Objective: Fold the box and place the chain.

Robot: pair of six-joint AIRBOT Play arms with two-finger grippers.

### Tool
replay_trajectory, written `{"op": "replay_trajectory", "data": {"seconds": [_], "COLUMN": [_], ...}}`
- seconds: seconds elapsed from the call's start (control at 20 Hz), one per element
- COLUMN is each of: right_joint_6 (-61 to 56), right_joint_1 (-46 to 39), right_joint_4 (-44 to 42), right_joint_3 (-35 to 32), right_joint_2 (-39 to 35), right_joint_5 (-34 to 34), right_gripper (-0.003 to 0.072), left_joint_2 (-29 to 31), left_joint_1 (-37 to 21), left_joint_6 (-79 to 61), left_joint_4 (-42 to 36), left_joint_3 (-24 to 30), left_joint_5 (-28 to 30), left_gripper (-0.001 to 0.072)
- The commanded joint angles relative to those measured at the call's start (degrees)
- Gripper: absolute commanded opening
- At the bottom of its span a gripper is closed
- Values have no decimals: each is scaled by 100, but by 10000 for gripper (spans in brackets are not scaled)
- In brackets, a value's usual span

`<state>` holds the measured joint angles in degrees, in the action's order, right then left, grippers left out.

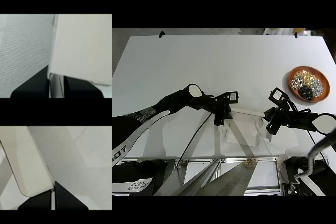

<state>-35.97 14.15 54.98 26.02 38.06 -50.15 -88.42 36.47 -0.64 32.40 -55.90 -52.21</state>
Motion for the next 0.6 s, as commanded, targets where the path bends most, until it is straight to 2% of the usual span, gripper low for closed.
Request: {"op": "replay_trajectory", "data": {"seconds": [0.0,0.15,0.2,0.25,0.35,0.45,0.55], "right_joint_6": [50,52,52,57,168,199,201], "right_joint_1": [7,7,7,7,7,7,7], "right_joint_4": [-81,-76,-76,-76,-81,-81,-81], "right_joint_3": [4,4,4,4,4,4,4], "right_joint_2": [7,7,4,4,4,7,4], "right_joint_5": [-20,-87,-116,-136,-149,-149,-162], "right_gripper": [14,15,14,14,14,14,14], "left_joint_2": [-2,-2,0,0,2,4,4], "left_joint_1": [4,-15,-66,-170,-468,-710,-793], "left_joint_6": [-129,-234,-197,-96,-35,-44,-101], "left_joint_4": [-450,-632,-562,-479,-457,-461,-448], "left_joint_3": [-7,-7,-7,-7,-7,-7,-7], "left_joint_5": [179,337,313,234,-133,-514,-542], "left_gripper": [184,192,236,236,317,324,346]}}
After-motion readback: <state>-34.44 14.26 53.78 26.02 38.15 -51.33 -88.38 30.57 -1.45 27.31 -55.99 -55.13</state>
